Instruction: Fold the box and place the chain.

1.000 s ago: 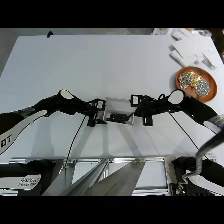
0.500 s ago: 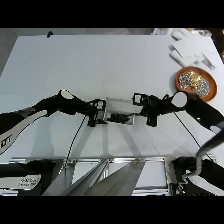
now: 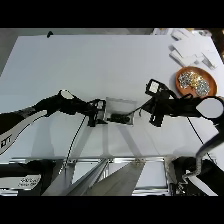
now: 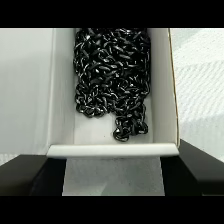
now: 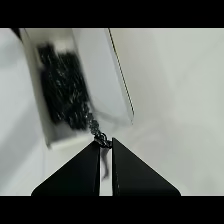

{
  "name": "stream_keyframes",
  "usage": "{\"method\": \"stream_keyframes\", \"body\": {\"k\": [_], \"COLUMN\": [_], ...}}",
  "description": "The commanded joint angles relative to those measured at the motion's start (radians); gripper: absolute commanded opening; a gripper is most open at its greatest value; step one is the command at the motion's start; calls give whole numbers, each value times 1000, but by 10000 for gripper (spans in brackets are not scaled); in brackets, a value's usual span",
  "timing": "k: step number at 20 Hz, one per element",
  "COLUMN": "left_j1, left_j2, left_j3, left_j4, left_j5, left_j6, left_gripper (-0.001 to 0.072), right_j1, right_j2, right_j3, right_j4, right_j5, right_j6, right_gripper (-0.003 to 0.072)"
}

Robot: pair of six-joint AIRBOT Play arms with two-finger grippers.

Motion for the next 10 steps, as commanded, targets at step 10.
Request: {"method": "stream_keyframes", "body": {"k": [10], "left_j1": [1], "left_j2": [0], "left_j3": [1], "left_j4": [0], "left_j5": [0], "left_j6": [0], "left_gripper": [33], "right_j1": [142], "right_j2": [-66], "right_j3": [12], "right_j4": [290], "right_j5": [-193], "right_j6": [21], "right_gripper": [15]}}
